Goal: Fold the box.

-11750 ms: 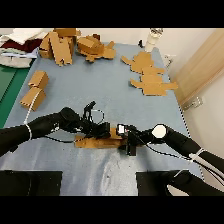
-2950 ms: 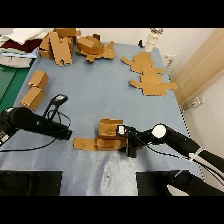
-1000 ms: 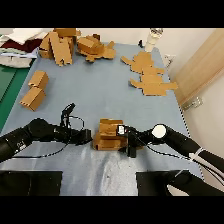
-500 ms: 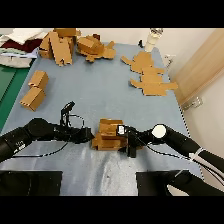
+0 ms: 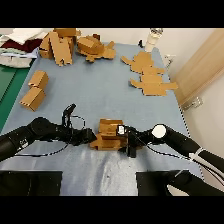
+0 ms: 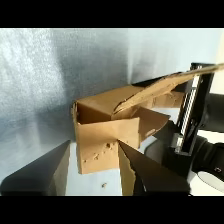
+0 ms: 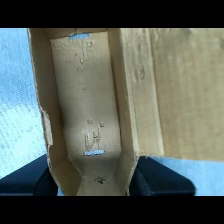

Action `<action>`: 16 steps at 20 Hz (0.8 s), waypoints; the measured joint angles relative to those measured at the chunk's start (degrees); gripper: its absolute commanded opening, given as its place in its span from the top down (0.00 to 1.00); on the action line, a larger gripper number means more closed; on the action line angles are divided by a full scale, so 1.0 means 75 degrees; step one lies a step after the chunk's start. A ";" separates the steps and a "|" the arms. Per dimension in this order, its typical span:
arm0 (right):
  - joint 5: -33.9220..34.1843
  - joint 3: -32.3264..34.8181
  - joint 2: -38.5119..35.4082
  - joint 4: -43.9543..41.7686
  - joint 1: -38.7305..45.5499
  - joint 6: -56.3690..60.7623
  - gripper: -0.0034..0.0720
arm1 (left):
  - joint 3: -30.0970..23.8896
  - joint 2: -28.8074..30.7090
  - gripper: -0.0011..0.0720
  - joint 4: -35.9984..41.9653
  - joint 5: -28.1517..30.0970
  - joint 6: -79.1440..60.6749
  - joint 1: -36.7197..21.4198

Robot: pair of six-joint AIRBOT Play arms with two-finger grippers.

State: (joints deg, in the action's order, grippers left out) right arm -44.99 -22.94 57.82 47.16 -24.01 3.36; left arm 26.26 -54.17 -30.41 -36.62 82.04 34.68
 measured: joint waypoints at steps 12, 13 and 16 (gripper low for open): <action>0.0000 0.0000 0.0003 0.0000 -0.0003 0.0000 0.25 | 0.0318 -0.0058 0.35 0.0090 -0.0102 0.0612 0.0629; 0.0000 0.0000 0.0003 0.0000 -0.0003 0.0003 0.25 | 0.0335 -0.0058 0.35 0.0082 0.0015 0.0644 0.0673; 0.0000 0.0000 0.0003 0.0000 0.0000 0.0003 0.25 | 0.0358 -0.0067 0.35 0.0082 0.0408 0.0679 0.0752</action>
State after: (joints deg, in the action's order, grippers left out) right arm -44.99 -22.94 57.84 47.16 -24.01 3.38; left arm 28.95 -54.68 -29.80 -33.56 87.13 40.32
